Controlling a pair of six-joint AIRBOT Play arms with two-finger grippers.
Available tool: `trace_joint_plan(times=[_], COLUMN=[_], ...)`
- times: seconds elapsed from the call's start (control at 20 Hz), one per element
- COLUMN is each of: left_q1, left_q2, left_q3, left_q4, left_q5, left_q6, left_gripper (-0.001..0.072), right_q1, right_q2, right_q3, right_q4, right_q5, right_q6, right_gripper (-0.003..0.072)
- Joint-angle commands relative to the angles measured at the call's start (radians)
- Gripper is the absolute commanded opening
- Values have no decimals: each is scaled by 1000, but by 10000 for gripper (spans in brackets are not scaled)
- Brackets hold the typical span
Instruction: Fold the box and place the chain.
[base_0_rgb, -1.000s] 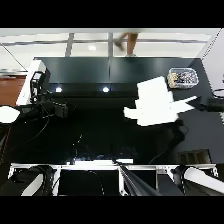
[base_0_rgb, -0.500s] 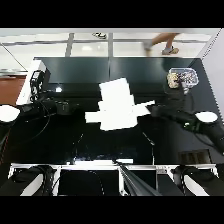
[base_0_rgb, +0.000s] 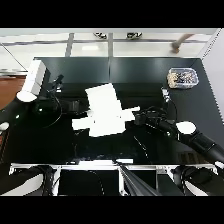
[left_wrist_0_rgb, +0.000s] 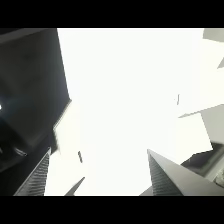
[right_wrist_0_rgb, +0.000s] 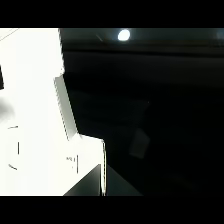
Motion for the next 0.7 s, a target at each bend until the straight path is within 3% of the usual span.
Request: trace_joint_plan(times=[0.0, 0.3, 0.45, 0.5, 0.65], left_q1=[0, -12, -37, -45, -54], left_q2=[-163, -355, -441, -462, -490], left_q3=[108, 291, 372, 392, 421], left_q4=[-13, 36, 5, 23, 66], left_q5=[-96, -196, -454, -500, -477], left_q6=[82, 97, 281, 293, 294], left_gripper=[706, 706, 695, 647, 549], right_q1=[17, 17, 17, 17, 17], right_q2=[1, 0, 0, 0, 0], right_q3=[-2, -2, -2, -2, -2], right_q4=[5, 5, 5, 5, 2], right_q5=[7, 23, 34, 34, 33], right_q6=[6, 14, 14, 14, 14], right_gripper=[18, 19, 18, 18, 19])
